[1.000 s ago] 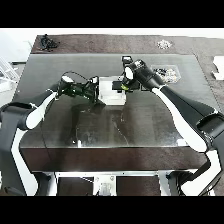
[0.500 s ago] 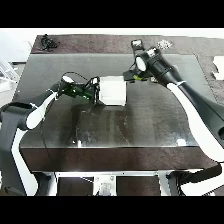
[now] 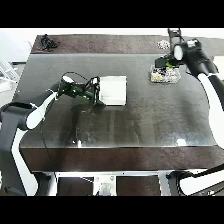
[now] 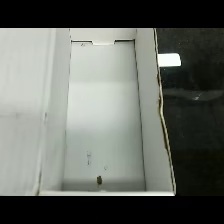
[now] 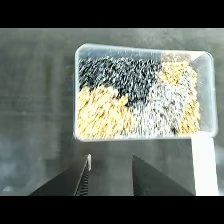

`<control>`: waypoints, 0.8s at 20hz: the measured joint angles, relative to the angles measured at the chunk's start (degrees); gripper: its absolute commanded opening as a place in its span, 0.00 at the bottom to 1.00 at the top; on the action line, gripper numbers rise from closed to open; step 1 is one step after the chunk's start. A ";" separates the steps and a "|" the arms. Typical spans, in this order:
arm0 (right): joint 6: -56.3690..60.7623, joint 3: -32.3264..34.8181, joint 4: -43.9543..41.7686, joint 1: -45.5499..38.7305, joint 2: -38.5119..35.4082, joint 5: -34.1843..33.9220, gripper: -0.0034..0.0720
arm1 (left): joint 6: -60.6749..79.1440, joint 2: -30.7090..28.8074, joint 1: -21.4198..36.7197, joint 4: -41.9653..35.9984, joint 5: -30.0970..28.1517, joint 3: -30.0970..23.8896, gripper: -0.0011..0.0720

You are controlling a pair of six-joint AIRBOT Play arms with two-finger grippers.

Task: Fold the box and place the chain.

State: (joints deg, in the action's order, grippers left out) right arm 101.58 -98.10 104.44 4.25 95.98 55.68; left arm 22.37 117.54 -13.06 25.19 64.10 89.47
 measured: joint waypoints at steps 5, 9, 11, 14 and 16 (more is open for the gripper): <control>-13.20 -0.68 -16.31 -9.35 5.90 -5.01 0.47 | 0.00 0.00 0.00 0.02 0.00 0.00 0.64; -21.92 -3.26 -28.28 -12.52 11.39 -6.69 0.48 | 0.00 0.00 0.00 0.02 -0.02 0.00 0.64; -24.83 -4.22 -33.03 -12.70 13.40 -6.82 0.48 | 0.00 0.00 0.00 0.02 -0.02 0.00 0.64; -27.06 -4.92 -36.61 -12.70 15.45 -6.84 0.48 | 0.00 0.00 0.00 0.02 -0.02 0.00 0.64; -27.80 -5.16 -37.90 -12.59 16.09 -6.10 0.48 | 0.00 0.00 0.00 0.02 -0.02 0.00 0.64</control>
